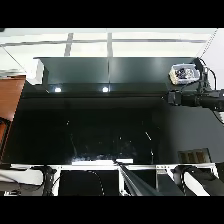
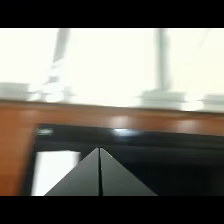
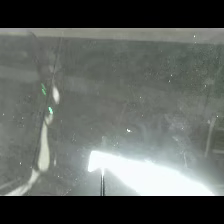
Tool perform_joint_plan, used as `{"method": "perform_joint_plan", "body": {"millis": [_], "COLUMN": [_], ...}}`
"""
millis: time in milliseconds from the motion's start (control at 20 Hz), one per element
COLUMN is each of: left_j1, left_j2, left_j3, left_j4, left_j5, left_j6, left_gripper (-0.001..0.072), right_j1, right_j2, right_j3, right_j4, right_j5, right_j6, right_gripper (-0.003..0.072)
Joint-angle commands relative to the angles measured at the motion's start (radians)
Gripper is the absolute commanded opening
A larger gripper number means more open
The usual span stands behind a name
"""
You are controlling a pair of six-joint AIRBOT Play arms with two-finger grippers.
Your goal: Fold the box and place the chain.
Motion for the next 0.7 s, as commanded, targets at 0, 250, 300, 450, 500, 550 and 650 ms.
{"method": "perform_joint_plan", "body": {"millis": [0, 250, 300, 450, 500, 550, 650], "left_j1": [-0.055, -0.297, -0.324, -0.310, -0.296, -0.285, -0.276], "left_j2": [0.278, 0.699, 0.771, 0.947, 0.995, 1.030, 1.081], "left_j3": [-0.189, -0.845, -0.982, -1.283, -1.342, -1.377, -1.413], "left_j4": [-0.158, 0.051, 0.091, 0.124, 0.129, 0.128, 0.128], "left_j5": [-0.135, -0.032, -0.005, 0.005, 0.003, -0.001, -0.010], "left_j6": [0.000, -0.102, -0.166, -0.265, -0.265, -0.265, -0.265], "left_gripper": [0.0024, 0.0024, 0.0024, 0.0026, 0.0026, 0.0026, 0.0027], "right_j1": [0.000, 0.002, 0.005, 0.004, 0.004, 0.005, 0.005], "right_j2": [0.000, 0.000, -0.001, -0.002, -0.002, -0.002, -0.002], "right_j3": [0.000, -0.036, -0.060, -0.113, -0.113, -0.113, -0.113], "right_j4": [-0.012, -0.093, -0.099, -0.201, -0.220, -0.218, -0.219], "right_j5": [-0.027, -0.151, -0.192, -0.261, -0.238, -0.227, -0.224], "right_j6": [-0.067, -0.087, -0.087, -0.087, -0.086, -0.084, -0.084], "right_gripper": [0.0018, 0.0017, 0.0017, 0.0018, 0.0018, 0.0018, 0.0018]}}
